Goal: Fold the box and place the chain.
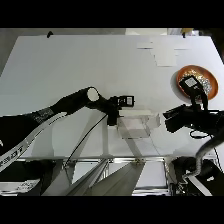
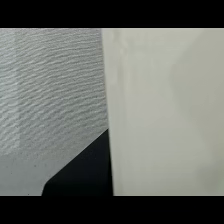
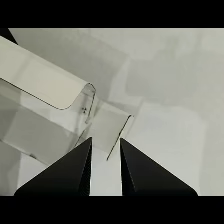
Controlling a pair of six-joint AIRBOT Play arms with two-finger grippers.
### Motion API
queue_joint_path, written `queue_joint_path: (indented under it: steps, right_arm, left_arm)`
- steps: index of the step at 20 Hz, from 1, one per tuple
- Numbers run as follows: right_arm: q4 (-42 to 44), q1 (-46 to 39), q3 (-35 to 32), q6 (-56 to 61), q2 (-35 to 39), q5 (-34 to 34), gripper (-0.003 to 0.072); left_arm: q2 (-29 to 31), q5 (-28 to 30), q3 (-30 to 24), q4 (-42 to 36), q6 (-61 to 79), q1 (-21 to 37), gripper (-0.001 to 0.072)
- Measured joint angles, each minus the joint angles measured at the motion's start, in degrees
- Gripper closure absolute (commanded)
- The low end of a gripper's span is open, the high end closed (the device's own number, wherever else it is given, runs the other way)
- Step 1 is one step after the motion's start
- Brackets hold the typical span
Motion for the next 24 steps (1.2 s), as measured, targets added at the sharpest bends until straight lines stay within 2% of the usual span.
queue_joint_path:
  steps: [11, 12, 14, 15, 20, 24]
  right_arm:
    - [0.17, 0.0, 0.0, -1.6, 0.0, 0.04, 0.0488]
    - [0.28, 0.0, 0.0, -2.54, 0.0, 0.07, 0.0502]
    - [0.61, 0.0, 0.0, -5.22, 0.0, 0.24, 0.0611]
    - [1.01, 0.0, 0.0, -6.97, 0.0, 0.48, 0.0667]
    - [7.8, 0.0, -0.17, -22.73, 0.02, 5.99, 0.0669]
    - [14.03, 0.59, -3.3, -37.68, -0.2, 8.98, 0.0668]
  left_arm:
    - [0.0, 0.0, 0.0, 0.04, 0.0, -0.02, 0.0699]
    - [0.0, 0.0, 0.0, 0.04, 0.0, -0.02, 0.0699]
    - [0.0, 0.0, 0.0, 0.04, 0.0, -0.02, 0.0699]
    - [0.0, 0.0, -0.02, 0.04, 0.0, -0.02, 0.0699]
    - [0.0, 0.0, 0.0, 0.04, 0.0, -0.02, 0.0699]
    - [0.0, 0.0, 0.0, 0.04, 0.0, -0.02, 0.0699]
